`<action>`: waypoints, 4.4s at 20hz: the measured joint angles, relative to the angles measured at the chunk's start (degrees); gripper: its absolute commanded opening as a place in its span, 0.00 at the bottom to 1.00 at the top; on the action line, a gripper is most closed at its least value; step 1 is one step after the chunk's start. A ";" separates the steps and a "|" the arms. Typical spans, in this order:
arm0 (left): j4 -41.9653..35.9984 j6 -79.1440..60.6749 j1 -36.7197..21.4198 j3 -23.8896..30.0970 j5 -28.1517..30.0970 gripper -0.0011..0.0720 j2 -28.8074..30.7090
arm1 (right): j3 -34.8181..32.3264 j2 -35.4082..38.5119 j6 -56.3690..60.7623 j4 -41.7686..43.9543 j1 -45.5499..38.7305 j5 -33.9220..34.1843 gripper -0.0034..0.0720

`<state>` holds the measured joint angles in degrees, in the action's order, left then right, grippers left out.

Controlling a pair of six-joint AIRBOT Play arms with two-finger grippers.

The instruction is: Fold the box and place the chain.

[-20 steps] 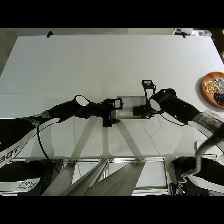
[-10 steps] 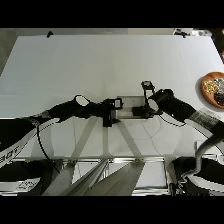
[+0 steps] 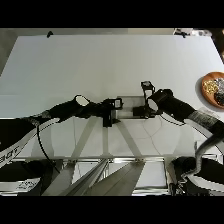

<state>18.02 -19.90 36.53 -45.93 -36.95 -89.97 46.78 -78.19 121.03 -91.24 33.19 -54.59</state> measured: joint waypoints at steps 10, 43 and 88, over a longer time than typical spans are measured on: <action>0.02 -0.02 0.00 0.00 -0.02 0.70 0.00 | -0.07 0.70 -1.27 -1.11 -0.04 -1.09 0.63; -0.02 0.04 0.00 0.00 0.00 0.70 0.00 | 0.09 8.79 -34.58 -4.07 -58.34 17.99 0.65; 0.00 0.04 0.00 0.00 0.00 0.70 0.00 | 16.79 5.44 -35.36 4.96 -62.25 19.63 0.06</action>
<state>18.02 -19.86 36.53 -45.93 -36.95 -89.97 63.57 -72.75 85.67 -86.28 -29.06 -34.96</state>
